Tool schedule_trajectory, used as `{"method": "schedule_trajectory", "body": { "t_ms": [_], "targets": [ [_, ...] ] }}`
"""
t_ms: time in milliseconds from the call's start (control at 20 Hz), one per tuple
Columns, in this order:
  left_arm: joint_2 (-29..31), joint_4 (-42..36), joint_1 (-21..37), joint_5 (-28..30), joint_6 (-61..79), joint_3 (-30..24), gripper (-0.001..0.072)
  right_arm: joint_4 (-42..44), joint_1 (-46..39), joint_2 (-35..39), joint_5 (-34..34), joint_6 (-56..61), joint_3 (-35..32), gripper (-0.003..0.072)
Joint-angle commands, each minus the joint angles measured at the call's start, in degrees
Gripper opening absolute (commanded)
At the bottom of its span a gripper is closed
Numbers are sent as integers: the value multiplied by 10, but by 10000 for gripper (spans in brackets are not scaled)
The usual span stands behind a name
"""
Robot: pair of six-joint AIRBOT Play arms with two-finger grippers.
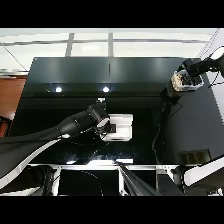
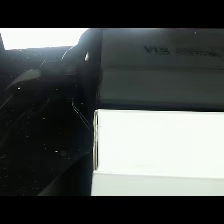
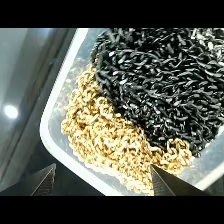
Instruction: Fold the box and place the chain.
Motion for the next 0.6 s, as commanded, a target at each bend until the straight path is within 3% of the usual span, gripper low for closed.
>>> {"method": "schedule_trajectory", "body": {
  "t_ms": [0,400,450,550],
  "targets": [
    [0,0,0,1,0,0,29,2,0,-12,-4,14,3,672],
    [0,0,0,1,0,0,29,-2,0,-31,-17,16,3,671],
    [0,0,0,1,0,0,29,-4,0,-33,-16,15,3,573],
    [0,0,0,1,0,0,29,-6,1,-33,-20,15,2,560]
  ]
}}
